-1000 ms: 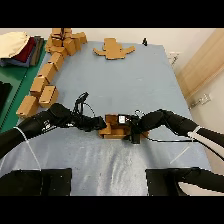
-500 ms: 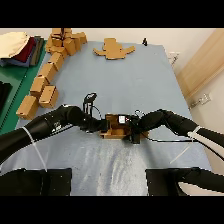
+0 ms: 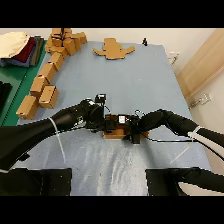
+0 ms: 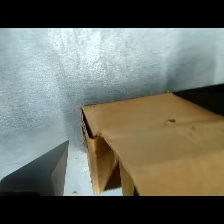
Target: Fold the box.
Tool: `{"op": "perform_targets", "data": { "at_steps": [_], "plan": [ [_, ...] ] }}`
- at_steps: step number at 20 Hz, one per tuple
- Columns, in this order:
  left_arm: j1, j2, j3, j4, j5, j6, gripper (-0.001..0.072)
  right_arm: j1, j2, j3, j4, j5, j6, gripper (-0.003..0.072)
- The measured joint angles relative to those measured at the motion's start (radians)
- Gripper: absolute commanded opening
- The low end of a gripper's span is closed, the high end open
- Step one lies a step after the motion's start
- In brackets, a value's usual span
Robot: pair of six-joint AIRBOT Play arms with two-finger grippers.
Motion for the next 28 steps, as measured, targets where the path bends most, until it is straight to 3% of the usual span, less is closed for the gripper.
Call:
{"op": "perform_targets", "data": {
  "at_steps": [9,18,20,22,23,28],
  "plan": [
    [-0.019,-0.126,0.155,0.093,-0.212,-0.051,0.048,0.0,0.0,0.0,0.0,0.0,0.0,0.0516],
    [-0.032,-0.169,0.196,0.091,-0.24,-0.059,0.0471,0.0,0.0,0.0,0.0,0.0,0.0,0.0516],
    [-0.041,-0.183,0.197,0.089,-0.236,-0.072,0.0311,0.0,0.0,0.0,0.0,0.0,0.0,0.0516],
    [-0.048,-0.193,0.198,0.088,-0.232,-0.081,0.0086,0.0,0.0,0.0,0.0,0.0,0.0,0.0516],
    [-0.051,-0.195,0.198,0.087,-0.229,-0.086,0.0011,0.0,0.0,0.0,0.0,0.0,0.0,0.0516],
    [-0.058,-0.202,0.199,0.089,-0.218,-0.104,0.0012,0.0,0.0,0.0,0.001,0.0,0.0,0.0517]
  ]
}}
